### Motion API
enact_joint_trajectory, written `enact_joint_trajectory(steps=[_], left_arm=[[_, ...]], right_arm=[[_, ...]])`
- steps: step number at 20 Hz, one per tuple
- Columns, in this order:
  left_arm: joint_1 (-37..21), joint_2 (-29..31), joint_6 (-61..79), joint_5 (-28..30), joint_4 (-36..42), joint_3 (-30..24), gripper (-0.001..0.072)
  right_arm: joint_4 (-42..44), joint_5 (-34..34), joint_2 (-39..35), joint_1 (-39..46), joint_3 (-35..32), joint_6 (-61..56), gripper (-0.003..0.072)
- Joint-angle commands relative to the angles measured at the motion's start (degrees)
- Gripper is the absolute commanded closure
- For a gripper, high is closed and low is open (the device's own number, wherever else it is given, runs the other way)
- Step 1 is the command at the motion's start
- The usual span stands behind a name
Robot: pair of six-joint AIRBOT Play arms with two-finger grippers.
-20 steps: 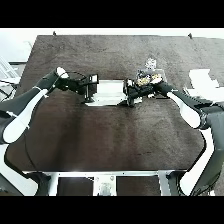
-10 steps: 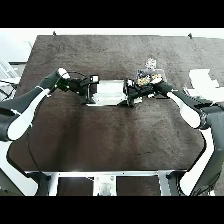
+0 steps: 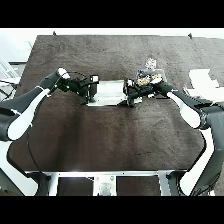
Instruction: Fold the box and place the chain.
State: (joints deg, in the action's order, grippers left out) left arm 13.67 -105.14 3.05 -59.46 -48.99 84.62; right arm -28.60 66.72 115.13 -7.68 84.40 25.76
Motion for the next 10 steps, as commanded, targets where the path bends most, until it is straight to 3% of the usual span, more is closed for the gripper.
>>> enact_joint_trajectory(steps=[1,6,8,10], left_arm=[[0.0,0.0,0.0,-0.7,0.4,0.0,0.0360],[0.2,0.0,2.0,-1.6,3.5,0.0,0.0362],[0.2,0.0,3.0,-1.1,5.8,0.0,0.0539],[0.2,0.0,3.0,0.3,6.4,0.0,0.0539]], right_arm=[[0.0,0.0,0.0,0.0,0.0,0.0,0.0098],[0.0,0.0,0.0,0.0,0.0,0.0,0.0097],[0.0,0.0,0.0,0.0,0.0,0.0,0.0097],[0.0,0.0,0.0,0.0,0.0,0.0,0.0098]])
